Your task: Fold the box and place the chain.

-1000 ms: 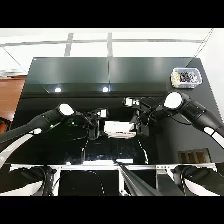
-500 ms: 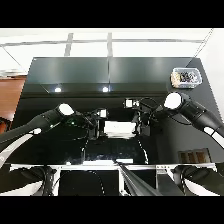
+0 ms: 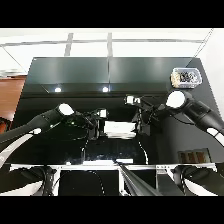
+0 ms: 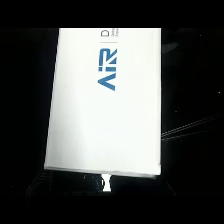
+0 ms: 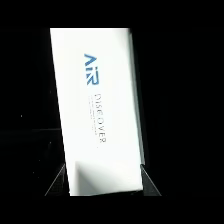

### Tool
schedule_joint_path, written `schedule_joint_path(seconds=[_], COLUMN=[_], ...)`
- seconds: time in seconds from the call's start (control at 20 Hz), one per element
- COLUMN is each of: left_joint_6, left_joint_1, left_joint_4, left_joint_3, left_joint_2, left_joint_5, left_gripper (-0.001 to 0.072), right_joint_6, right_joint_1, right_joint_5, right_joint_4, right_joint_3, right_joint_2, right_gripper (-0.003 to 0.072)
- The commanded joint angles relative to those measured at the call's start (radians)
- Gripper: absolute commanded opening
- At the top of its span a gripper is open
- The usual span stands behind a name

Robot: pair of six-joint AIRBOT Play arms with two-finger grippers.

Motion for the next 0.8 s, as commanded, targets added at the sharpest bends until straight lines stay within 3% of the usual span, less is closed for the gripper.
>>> schedule_joint_path(seconds=[0.0, 0.05, 0.1, 0.2, 0.4, 0.55, 0.75], left_joint_6=[0.000, -0.001, -0.003, -0.003, -0.003, -0.003, -0.003], left_joint_1=[-0.001, -0.001, -0.001, -0.001, -0.001, -0.001, -0.001], left_joint_4=[-0.001, -0.002, -0.001, -0.002, -0.001, -0.001, -0.001], left_joint_3=[0.000, 0.000, 0.000, 0.000, 0.000, 0.000, 0.000], left_joint_2=[0.000, 0.000, 0.000, 0.000, 0.000, 0.000, 0.000], left_joint_5=[0.006, 0.005, 0.005, 0.005, 0.006, 0.005, 0.006], left_gripper=[0.0399, 0.0399, 0.0399, 0.0399, 0.0399, 0.0399, 0.0399], right_joint_6=[0.326, 0.434, 0.508, 0.505, 0.500, 0.502, 0.558], right_joint_1=[-0.051, -0.075, -0.093, -0.101, -0.099, -0.066, -0.034], right_joint_5=[0.048, 0.097, 0.166, 0.196, -0.053, -0.137, -0.188], right_joint_4=[0.007, 0.008, 0.033, 0.198, 0.579, 0.605, 0.522], right_joint_3=[0.013, 0.010, -0.003, -0.086, -0.262, -0.280, -0.280], right_joint_2=[0.075, 0.085, 0.086, 0.086, 0.067, 0.025, -0.037], right_gripper=[0.0353, 0.0100, 0.0013, 0.0012, 0.0013, 0.0013, 0.0013])
